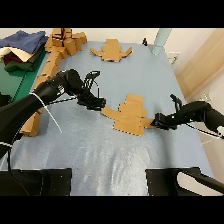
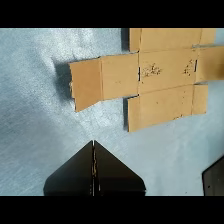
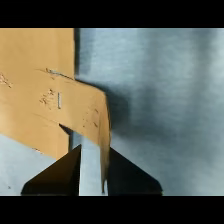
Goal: Fold the box.
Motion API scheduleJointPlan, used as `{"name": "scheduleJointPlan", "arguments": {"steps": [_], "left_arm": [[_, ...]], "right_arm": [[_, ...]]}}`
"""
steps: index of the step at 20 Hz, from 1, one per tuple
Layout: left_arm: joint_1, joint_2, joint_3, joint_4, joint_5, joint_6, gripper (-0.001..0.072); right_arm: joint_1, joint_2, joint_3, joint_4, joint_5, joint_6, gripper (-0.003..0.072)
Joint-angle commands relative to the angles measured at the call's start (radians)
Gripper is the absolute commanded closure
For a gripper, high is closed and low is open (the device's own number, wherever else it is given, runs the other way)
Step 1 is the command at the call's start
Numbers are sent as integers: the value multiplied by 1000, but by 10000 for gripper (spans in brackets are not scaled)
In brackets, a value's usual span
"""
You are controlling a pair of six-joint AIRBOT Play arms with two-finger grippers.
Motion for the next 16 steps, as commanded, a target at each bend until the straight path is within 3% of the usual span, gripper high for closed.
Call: {"name": "scheduleJointPlan", "arguments": {"steps": [1, 5, 6, 8, 9, 10, 11, 12, 15, 16], "left_arm": [[1, 0, 0, -9, 10, 0, 697], [1, 0, 1, -34, 6, 8, 696], [1, 0, 1, -48, 6, 12, 696], [1, 0, 1, -82, 9, 45, 695], [2, 0, 1, -103, 8, 68, 625], [2, 0, 0, -115, 7, 71, 269], [3, 0, 1, -117, 11, 72, 157], [6, 0, 1, -111, 9, 87, 247], [51, 0, 0, -109, -30, 113, 258], [77, 0, 0, -114, -58, 127, 142]], "right_arm": [[0, -87, 16, 77, 19, -99, 448], [0, -93, 42, 78, 47, -114, 460], [1, -95, 51, 82, 40, -114, 556], [1, -99, 59, 103, 15, -124, 600], [1, -101, 58, 124, -7, -124, 653], [6, -101, 58, 146, -31, -127, 682], [20, -98, 57, 159, -40, -142, 682], [46, -89, 50, 181, -38, -159, 683], [175, -9, -11, 190, 35, -187, 683], [211, 30, -40, 186, 57, -192, 684]]}}
